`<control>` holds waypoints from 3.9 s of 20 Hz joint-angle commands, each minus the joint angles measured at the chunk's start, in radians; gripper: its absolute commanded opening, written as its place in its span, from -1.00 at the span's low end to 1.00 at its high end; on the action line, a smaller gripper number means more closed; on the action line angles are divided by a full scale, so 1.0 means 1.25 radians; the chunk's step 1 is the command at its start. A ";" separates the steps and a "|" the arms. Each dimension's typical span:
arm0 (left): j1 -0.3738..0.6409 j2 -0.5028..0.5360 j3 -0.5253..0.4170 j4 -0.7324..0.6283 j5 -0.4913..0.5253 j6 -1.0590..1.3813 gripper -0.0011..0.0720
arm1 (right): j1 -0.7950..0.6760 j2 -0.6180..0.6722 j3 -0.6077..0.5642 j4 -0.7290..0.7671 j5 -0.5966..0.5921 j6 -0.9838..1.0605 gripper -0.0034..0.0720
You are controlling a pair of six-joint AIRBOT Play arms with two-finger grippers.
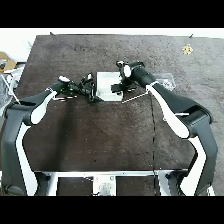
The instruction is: Fold the box and place the chain.
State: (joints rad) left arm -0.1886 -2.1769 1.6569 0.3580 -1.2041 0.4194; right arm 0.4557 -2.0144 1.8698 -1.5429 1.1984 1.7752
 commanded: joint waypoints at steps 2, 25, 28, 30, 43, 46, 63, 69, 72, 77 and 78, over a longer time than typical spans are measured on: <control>0.000 0.000 0.001 0.000 0.000 0.000 0.29 | 0.016 -0.039 0.018 -0.053 0.022 0.093 -0.06; 0.000 0.000 0.001 0.000 0.000 0.000 0.28 | 0.014 -0.023 0.019 -0.091 0.007 0.120 -0.05; 0.000 0.000 0.001 0.000 0.000 0.000 0.28 | 0.014 -0.022 0.020 -0.080 0.008 0.106 -0.05; 0.000 0.000 0.001 0.000 0.000 0.000 0.29 | 0.014 -0.022 0.028 -0.079 0.011 0.103 -0.05; 0.000 0.000 0.001 0.000 0.000 0.000 0.29 | 0.012 -0.038 0.045 -0.067 0.037 0.089 -0.42; 0.000 0.000 0.001 0.000 0.000 0.000 0.29 | 0.012 -0.043 0.045 -0.074 0.034 0.092 -0.81; 0.000 0.000 0.001 0.000 0.000 0.000 0.28 | -0.022 0.114 0.045 -0.088 0.056 -0.082 -0.03; 0.000 0.000 0.001 0.000 0.000 0.000 0.28 | -0.168 0.184 0.045 -0.130 0.065 -0.170 -0.49; 0.000 0.000 0.001 0.000 0.000 0.000 0.28 | -0.265 0.154 0.044 -0.103 0.071 -0.170 -0.49; 0.000 0.000 0.001 0.000 0.000 0.000 0.28 | -0.340 0.076 0.044 0.009 0.072 -0.237 -0.49; 0.000 0.000 0.001 0.000 0.000 0.000 0.28 | -0.341 0.065 0.044 0.008 0.071 -0.240 -0.49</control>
State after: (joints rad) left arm -0.1890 -2.1769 1.6573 0.3576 -1.2041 0.4198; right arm 0.0692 -1.8908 1.9251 -1.5841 1.2850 1.5158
